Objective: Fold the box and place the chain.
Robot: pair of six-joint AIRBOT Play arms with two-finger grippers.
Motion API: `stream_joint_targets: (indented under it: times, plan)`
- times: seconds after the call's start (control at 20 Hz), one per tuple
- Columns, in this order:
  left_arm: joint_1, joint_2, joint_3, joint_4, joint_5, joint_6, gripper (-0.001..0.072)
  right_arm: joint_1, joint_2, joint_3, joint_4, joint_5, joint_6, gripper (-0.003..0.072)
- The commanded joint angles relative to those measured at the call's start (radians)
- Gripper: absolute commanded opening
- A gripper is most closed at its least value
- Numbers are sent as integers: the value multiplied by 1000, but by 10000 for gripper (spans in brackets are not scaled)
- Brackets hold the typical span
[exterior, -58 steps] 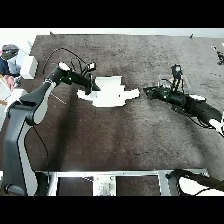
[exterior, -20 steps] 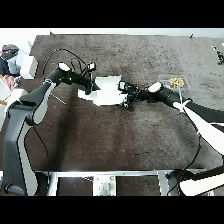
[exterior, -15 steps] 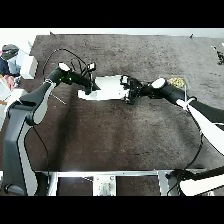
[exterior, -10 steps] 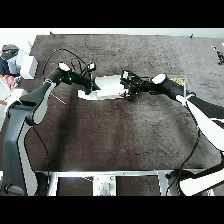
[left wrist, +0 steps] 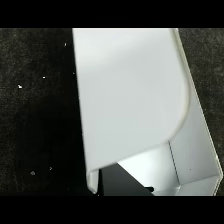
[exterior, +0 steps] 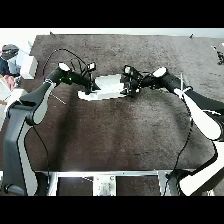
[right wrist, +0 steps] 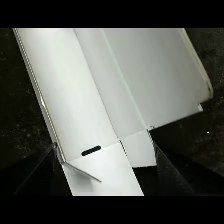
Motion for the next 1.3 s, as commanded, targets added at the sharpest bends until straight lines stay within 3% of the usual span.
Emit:
stream_joint_targets:
  times: [0.0, 0.15, 0.45, 0.75, 1.25]
  plan:
    - [0, 0, 0, 0, -2, 0, 12, -18, -16, 23, 0, 46, -5, 720]
    - [0, 0, 0, 0, -2, 0, 12, -19, -27, 28, 4, 61, -31, 720]
    - [0, 0, 0, 0, -2, 0, 12, -20, -109, 160, 19, 130, -4, 720]
    - [0, 0, 0, 0, -2, 0, 12, -20, -121, 177, 19, 135, -5, 720]
    - [0, 0, 0, 0, -2, 0, 12, -22, -202, 262, 18, 321, 22, 720]
